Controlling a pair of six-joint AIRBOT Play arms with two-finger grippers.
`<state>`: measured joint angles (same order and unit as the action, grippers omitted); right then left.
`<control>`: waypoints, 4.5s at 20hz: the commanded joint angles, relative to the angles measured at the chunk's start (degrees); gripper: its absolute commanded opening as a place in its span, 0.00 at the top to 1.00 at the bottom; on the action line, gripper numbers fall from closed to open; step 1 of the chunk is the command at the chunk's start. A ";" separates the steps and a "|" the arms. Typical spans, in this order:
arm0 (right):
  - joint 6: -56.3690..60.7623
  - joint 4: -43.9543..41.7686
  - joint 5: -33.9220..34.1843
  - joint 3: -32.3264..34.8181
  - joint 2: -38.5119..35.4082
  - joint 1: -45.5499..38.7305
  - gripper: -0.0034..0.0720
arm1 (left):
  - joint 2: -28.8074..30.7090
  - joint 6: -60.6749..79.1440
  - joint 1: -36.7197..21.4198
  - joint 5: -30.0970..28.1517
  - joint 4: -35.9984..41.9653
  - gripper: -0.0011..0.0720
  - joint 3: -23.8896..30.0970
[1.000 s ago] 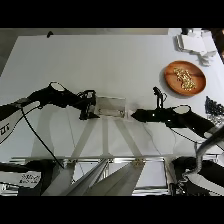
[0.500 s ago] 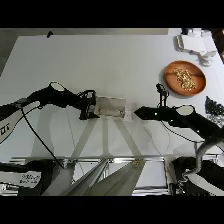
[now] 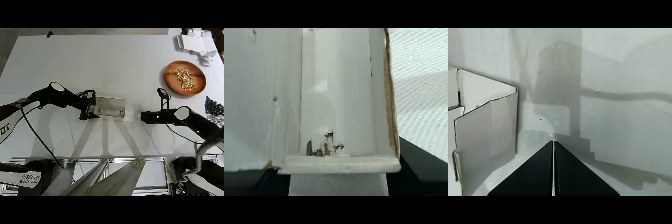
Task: Fold the box and place the chain.
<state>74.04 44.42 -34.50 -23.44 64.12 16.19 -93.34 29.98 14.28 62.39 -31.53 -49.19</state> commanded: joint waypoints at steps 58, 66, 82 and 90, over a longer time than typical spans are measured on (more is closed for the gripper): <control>-22.86 -30.49 15.80 -1.81 3.34 15.87 0.35 | -0.04 0.02 0.22 0.00 0.17 0.56 -0.04; -21.53 -27.26 17.68 -5.86 3.54 16.24 0.36 | -0.04 0.02 0.22 0.00 0.17 0.56 -0.07; 43.10 37.86 -6.05 -22.38 11.10 20.37 0.40 | -0.04 0.00 0.22 0.00 0.15 0.56 -0.07; 43.50 37.97 -13.66 -29.07 15.19 23.02 0.00 | -0.04 0.02 0.22 0.00 0.17 0.56 -0.07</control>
<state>115.87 81.62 -44.88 -50.26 77.23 38.44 -93.38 30.00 14.52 62.35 -31.33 -49.21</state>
